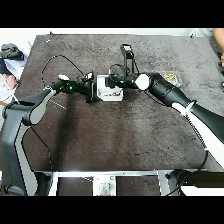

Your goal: Fold the box and place the chain.

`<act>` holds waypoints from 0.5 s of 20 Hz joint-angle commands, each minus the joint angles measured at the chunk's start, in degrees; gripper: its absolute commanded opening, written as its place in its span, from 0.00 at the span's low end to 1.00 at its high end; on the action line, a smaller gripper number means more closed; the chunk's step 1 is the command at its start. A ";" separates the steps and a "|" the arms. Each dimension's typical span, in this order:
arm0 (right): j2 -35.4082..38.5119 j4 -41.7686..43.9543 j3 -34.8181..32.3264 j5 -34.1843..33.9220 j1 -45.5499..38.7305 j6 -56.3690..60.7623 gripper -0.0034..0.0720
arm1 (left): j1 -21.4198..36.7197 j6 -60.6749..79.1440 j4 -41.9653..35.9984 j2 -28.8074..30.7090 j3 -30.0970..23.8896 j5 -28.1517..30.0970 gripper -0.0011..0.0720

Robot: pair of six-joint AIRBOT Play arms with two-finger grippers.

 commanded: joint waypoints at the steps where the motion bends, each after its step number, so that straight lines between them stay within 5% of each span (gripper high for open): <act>1: -1.57 -6.78 -0.11 4.50 -4.66 2.75 0.37 | 0.00 0.00 0.02 -0.02 0.02 0.00 0.72; 10: -2.73 -9.38 -10.75 1.49 -27.26 13.90 0.37 | 0.00 0.00 0.00 -0.02 0.02 0.02 0.72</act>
